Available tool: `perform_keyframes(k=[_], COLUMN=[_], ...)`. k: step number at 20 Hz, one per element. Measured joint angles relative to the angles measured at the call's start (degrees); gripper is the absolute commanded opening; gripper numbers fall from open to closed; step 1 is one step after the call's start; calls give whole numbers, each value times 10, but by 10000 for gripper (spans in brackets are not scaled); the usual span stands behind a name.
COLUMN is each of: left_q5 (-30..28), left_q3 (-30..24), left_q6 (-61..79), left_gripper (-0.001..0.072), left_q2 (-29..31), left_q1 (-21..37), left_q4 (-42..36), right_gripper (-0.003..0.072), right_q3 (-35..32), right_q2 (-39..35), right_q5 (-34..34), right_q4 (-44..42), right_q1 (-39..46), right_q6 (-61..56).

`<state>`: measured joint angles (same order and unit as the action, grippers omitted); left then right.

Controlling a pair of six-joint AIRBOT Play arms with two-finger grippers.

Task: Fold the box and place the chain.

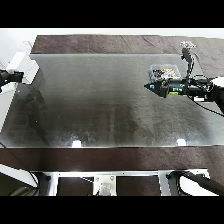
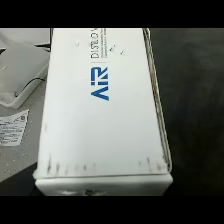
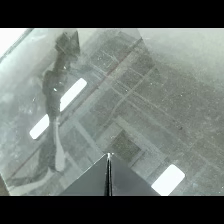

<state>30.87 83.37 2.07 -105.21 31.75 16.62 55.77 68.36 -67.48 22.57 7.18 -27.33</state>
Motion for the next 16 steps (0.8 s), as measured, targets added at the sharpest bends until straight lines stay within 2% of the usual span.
perform_keyframes(k=[3,4,5,6,7,8,9,15,16], left_q5=[0,0,2,5,8,12,16,42,49], left_q3=[1,1,1,1,2,2,2,2,2], left_q6=[0,0,1,3,5,8,11,32,35], left_gripper=[376,460,642,664,665,665,714,715,715], left_q2=[-6,-7,-8,-9,-9,-9,-9,-8,-6], left_q1=[0,0,0,0,0,0,0,0,0], left_q4=[0,0,1,0,-1,0,0,2,2], right_gripper=[77,80,88,90,140,151,151,159,222], right_q3=[0,0,-1,-2,-2,-2,-2,-2,-2], right_q2=[0,0,0,0,0,0,0,0,0], right_q5=[0,0,0,0,0,0,0,0,0], right_q4=[-2,-3,-4,-5,-7,-9,-9,-12,-12], right_q1=[0,0,0,0,-1,-2,-4,-10,-11], right_q6=[-4,-5,-5,-6,-6,-6,-6,-8,-9])
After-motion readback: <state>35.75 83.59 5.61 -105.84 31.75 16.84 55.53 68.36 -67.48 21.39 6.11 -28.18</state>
